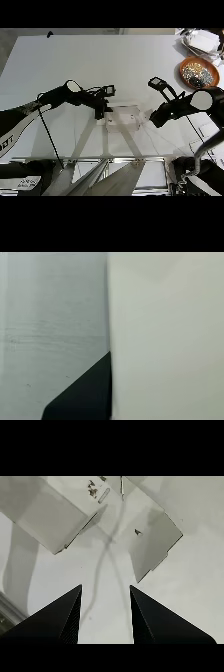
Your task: Fold the box and place the chain.
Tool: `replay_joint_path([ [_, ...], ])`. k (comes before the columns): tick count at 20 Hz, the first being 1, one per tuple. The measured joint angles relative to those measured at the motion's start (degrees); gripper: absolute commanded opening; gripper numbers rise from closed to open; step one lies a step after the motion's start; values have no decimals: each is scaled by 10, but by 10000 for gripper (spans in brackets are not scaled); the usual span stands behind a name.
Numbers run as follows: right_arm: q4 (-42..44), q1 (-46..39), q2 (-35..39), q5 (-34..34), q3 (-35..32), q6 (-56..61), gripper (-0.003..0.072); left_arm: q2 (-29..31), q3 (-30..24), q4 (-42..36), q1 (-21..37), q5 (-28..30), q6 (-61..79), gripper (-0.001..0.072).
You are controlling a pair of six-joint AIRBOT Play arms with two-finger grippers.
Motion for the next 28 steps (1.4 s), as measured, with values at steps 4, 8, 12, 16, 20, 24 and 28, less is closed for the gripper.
replay_joint_path([
  [4,0,0,0,-2,0,0,341,0,14,3,0,-17,1,1],
  [8,0,0,0,-3,0,-1,341,-12,19,12,-1,-35,-1,1],
  [12,0,0,0,-3,0,-1,341,-22,20,15,-2,-49,-1,4],
  [16,0,0,0,-3,0,-1,341,-26,21,16,-2,-53,-1,5],
  [20,0,0,0,-3,0,-1,341,-26,21,18,-2,-54,-1,12],
  [24,0,0,0,-3,0,-1,341,-26,21,19,-2,-55,-1,11],
  [28,0,0,0,-3,0,-1,340,-26,21,19,-2,-55,-1,11],
])
